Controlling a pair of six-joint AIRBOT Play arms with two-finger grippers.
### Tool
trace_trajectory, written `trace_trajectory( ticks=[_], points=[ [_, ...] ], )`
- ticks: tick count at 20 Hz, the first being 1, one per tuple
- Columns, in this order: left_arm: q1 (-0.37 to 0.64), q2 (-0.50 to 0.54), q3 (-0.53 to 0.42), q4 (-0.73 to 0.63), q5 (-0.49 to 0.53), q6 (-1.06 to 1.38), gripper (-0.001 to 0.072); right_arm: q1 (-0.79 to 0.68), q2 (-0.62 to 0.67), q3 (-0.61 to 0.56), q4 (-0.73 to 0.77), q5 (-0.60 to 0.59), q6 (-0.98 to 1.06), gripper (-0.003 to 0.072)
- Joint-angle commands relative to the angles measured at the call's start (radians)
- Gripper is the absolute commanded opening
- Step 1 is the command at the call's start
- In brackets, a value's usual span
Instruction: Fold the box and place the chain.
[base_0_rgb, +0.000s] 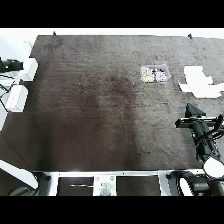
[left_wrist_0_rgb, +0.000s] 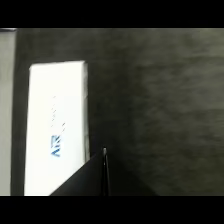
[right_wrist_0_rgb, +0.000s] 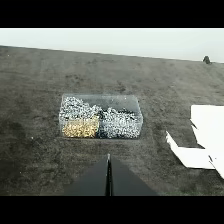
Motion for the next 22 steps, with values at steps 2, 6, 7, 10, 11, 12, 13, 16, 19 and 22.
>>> trace_trajectory(
  ticks=[2, 6, 7, 10, 11, 12, 13, 16, 19, 22],
  points=[
    [-0.014, 0.133, -0.030, -0.138, -0.082, 0.156, 0.0012, -0.001, 0.001, 0.040, 0.003, -0.026, 0.006, 0.0002],
    [-0.084, 0.376, -0.306, -0.272, 0.187, 0.335, 0.0012, -0.001, 0.001, 0.060, 0.004, -0.026, 0.035, 0.0002],
    [-0.103, 0.445, -0.397, -0.367, 0.243, 0.430, 0.0012, -0.001, 0.001, 0.060, 0.004, -0.026, 0.035, 0.0002],
    [-0.134, 0.636, -0.631, -0.615, 0.229, 0.655, 0.0012, -0.001, 0.001, 0.060, 0.003, -0.026, 0.053, 0.0002],
    [-0.150, 0.700, -0.699, -0.664, 0.237, 0.694, 0.0012, -0.001, 0.001, 0.060, 0.003, -0.025, 0.053, 0.0002],
    [-0.171, 0.771, -0.771, -0.702, 0.262, 0.731, 0.0012, -0.001, 0.001, 0.060, 0.003, -0.026, 0.052, 0.0002],
    [-0.192, 0.838, -0.838, -0.726, 0.300, 0.763, 0.0012, -0.001, 0.001, 0.060, 0.003, -0.025, 0.053, 0.0002],
    [-0.240, 1.044, -1.045, -0.766, 0.370, 0.792, 0.0012, -0.008, 0.000, 0.059, 0.003, -0.009, 0.053, 0.0001],
    [-0.240, 1.236, -1.224, -0.777, 0.363, 0.785, 0.0012, -0.034, 0.000, 0.059, 0.003, 0.029, 0.052, 0.0001],
    [-0.240, 1.417, -1.373, -0.774, 0.410, 0.786, 0.0012, -0.064, 0.000, 0.057, 0.002, 0.079, 0.052, 0.0001]
  ],
)
